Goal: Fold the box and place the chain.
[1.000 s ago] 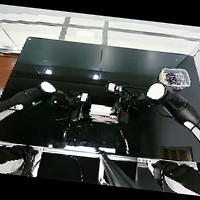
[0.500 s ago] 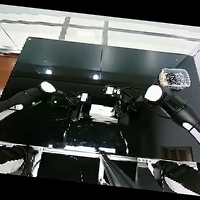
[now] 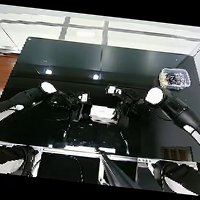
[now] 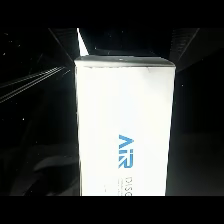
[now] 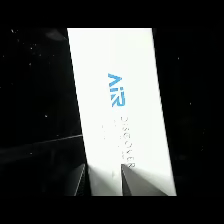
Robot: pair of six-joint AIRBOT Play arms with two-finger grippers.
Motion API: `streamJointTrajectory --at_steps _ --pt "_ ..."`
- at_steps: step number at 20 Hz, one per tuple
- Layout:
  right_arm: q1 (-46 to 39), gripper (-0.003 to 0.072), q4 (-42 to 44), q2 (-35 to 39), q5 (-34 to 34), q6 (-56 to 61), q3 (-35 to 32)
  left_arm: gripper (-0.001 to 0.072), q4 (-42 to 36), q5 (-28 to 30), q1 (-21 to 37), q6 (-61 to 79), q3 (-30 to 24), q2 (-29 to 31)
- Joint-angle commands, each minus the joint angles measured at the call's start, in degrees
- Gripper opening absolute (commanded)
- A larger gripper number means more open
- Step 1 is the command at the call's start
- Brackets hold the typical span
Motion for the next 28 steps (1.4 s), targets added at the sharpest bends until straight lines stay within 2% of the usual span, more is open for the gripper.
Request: streamJointTrajectory --at_steps 1,3,5,8,10,13,22,25,28 --pt "-0.7 0.0261 1.4 2.9 -1.2 18.7 0.1 0.0394 -0.1 0.2 0.0 0.0 0.0 0.0" --pt "-1.7 0.0241 4.9 3.0 0.3 30.7 -0.2 0.0394 -0.1 0.2 0.0 0.0 0.0 0.0" --pt "-1.6 0.0006 10.7 2.8 -0.5 34.2 -1.6 0.0394 -0.1 0.2 0.0 0.0 0.0 0.0" --pt "-1.7 0.0007 21.7 1.0 -4.7 35.9 -4.6 0.0395 -0.1 0.2 0.0 0.0 0.0 0.0" --pt "-1.9 0.0005 24.3 -1.2 -6.8 35.8 -5.7 0.0394 -0.1 0.2 0.0 0.0 0.0 0.0" --pt "-3.7 0.0006 24.4 -4.2 -9.5 35.9 -8.2 0.0394 -0.1 0.2 0.0 0.0 0.0 0.0" --pt "-4.9 0.0006 22.6 -4.8 -8.5 35.0 -9.1 0.0394 -0.1 0.2 0.0 0.0 0.0 0.0" --pt "-5.0 0.0012 22.6 -4.3 -3.9 31.6 -7.4 0.0395 -0.1 0.2 0.0 0.0 0.0 0.0" --pt "-7.4 0.0012 20.5 -0.1 3.9 30.3 -3.1 0.0395 -0.2 0.2 0.1 0.0 0.1 0.0"
